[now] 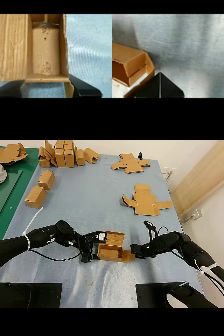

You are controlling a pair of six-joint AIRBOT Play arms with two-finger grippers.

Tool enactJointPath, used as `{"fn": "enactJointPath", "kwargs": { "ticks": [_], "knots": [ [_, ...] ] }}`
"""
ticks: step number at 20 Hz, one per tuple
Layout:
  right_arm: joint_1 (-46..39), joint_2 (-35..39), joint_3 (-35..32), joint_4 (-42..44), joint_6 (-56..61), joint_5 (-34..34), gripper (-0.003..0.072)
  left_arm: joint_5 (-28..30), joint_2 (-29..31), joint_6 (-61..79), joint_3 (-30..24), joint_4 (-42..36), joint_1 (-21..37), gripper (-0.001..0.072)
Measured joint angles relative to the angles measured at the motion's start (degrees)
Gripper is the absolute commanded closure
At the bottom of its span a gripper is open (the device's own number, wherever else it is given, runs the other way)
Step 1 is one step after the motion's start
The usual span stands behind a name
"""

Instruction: Fold the box.

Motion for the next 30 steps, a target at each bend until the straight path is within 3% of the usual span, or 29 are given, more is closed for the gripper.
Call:
{"fn": "enactJointPath", "kwargs": {
  "ticks": [4, 6, 10, 12, 14, 30],
  "knots": [
    [0.0, 0.0, 0.0, 4.4, -2.1, 0.1, 0.0682, 0.0, 0.0, 0.0, 0.0, 0.0, 0.0, 0.0306],
    [0.0, 0.0, 0.2, 5.6, -2.8, -0.3, 0.0554, 0.0, 0.0, 0.0, 0.0, 0.0, 0.0, 0.0306],
    [0.0, 0.0, 1.1, 6.7, -3.5, -1.3, 0.0541, 0.0, 0.0, 0.0, 0.0, 0.0, 0.0, 0.0306],
    [0.0, 0.0, 1.7, 7.0, -3.7, -1.6, 0.0440, 0.0, 0.0, 0.0, 0.0, 0.0, 0.0, 0.0306],
    [0.0, 0.0, 2.0, 7.1, -3.7, -1.9, 0.0387, 0.0, 0.0, 0.0, 0.0, 0.0, 0.0, 0.0306],
    [0.0, 0.0, 2.3, 8.7, -5.0, -3.8, 0.0390, 0.0, 0.0, 0.0, 0.0, 0.0, 0.0, 0.0306]
  ]
}}
